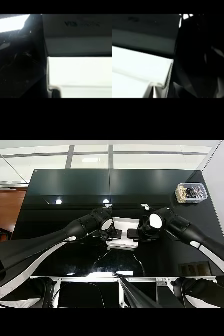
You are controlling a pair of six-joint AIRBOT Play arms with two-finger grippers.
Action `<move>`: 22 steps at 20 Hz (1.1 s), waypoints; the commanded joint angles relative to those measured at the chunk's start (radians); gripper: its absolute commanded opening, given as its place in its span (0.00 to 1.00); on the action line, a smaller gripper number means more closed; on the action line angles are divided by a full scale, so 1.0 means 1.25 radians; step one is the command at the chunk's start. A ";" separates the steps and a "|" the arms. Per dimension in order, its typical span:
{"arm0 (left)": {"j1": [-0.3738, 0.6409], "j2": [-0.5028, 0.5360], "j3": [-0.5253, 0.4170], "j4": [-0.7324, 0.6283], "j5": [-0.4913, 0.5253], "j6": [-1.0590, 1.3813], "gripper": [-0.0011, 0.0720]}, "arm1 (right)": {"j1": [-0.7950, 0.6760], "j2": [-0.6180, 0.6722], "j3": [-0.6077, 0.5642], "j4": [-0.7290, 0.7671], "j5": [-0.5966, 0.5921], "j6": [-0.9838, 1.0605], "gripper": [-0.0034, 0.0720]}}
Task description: Fold the box and place the chain.
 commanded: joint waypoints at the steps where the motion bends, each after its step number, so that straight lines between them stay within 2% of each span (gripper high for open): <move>1: 0.000 0.000 0.000 0.000 0.002 0.000 0.06 | 0.013 -0.046 0.054 -0.026 0.072 0.039 0.41; 7: 0.000 0.000 0.000 0.000 0.001 0.000 0.06 | 0.042 -0.105 0.082 -0.059 0.132 0.096 0.40; 10: 0.000 0.000 0.000 0.000 -0.002 0.000 0.06 | 0.046 -0.116 0.082 -0.057 0.124 0.102 0.40; 12: 0.000 0.000 0.000 0.000 -0.002 0.000 0.06 | 0.046 -0.116 0.082 -0.057 0.123 0.103 0.29; 22: 0.000 0.000 0.000 0.000 -0.002 0.000 0.06 | 0.045 -0.115 0.082 -0.056 0.093 0.105 0.29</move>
